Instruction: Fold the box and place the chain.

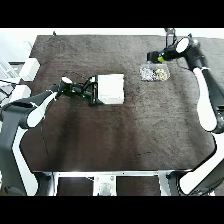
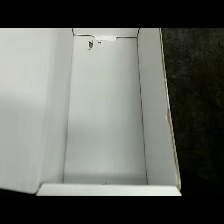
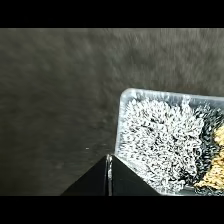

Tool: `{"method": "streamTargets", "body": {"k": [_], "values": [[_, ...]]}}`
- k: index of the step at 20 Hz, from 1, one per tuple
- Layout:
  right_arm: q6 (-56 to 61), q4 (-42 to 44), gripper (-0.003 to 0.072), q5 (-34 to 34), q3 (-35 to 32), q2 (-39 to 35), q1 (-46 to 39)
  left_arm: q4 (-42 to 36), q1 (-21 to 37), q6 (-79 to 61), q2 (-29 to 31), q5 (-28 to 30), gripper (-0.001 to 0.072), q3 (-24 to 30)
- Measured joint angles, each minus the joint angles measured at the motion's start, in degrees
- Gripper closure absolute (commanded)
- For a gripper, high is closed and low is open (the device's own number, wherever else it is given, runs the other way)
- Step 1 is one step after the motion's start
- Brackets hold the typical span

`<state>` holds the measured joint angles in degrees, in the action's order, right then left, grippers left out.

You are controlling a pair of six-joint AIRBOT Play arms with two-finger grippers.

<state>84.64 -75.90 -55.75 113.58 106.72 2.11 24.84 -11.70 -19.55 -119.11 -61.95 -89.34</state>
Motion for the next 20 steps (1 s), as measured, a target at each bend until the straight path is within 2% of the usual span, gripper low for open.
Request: {"method": "streamTargets", "body": {"k": [7, 11, 13, 14, 15, 17, 20], "values": [[-2.34, -3.91, 0.0678, -4.11, 0.17, -18.12, 3.63, 0.00, 0.02, 0.02, 0.00, 0.00, 0.0181, 0.00], [-2.62, -6.58, 0.0674, -4.90, -1.68, -22.67, 5.77, 0.00, 0.00, 0.02, 0.00, 0.00, 0.0181, 0.00], [-2.62, -7.48, 0.0444, -4.24, -4.92, -22.23, 5.97, -0.02, 0.02, 0.02, 0.00, 0.00, 0.0181, 0.00], [-2.64, -7.72, 0.0370, -3.13, -6.99, -21.22, 6.08, -0.02, 0.00, 0.00, 0.00, 0.00, 0.0181, 0.00], [-2.64, -7.82, 0.0369, -1.84, -9.16, -19.61, 6.12, 0.00, 0.00, 0.02, 0.00, -0.02, 0.0181, 0.00], [-2.64, -8.15, 0.0303, 1.38, -12.02, -15.54, 6.19, -0.02, 0.00, 0.00, 0.00, -0.02, 0.0181, 0.00], [-2.64, -8.31, 0.0304, 4.42, -13.66, -7.52, 6.08, 0.00, 0.02, 0.02, 0.00, -0.02, 0.0181, 0.00]]}}
